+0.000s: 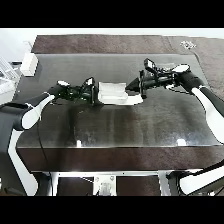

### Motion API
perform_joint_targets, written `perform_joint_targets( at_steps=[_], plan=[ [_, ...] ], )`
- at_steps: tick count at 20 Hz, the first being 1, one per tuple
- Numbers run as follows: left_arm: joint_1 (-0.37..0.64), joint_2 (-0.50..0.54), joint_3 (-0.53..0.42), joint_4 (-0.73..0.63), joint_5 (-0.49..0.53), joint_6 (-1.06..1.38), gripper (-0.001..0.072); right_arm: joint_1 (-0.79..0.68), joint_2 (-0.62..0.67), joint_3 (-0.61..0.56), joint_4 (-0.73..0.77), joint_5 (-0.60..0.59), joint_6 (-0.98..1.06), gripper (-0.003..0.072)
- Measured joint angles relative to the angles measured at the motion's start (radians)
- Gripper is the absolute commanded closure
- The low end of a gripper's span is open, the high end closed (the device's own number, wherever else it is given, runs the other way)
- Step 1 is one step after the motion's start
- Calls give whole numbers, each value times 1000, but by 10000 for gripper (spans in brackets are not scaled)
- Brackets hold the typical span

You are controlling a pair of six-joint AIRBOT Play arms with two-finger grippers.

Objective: Fold the box and place the chain.

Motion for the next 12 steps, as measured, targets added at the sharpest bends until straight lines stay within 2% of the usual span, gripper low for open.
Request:
perform_joint_targets(
  at_steps=[8,12],
  plan=[
    [0,0,0,0,-1,0,316,46,-67,3,33,-238,8,676],
    [0,0,0,0,-1,0,316,48,-108,33,35,-315,9,677]
  ],
)
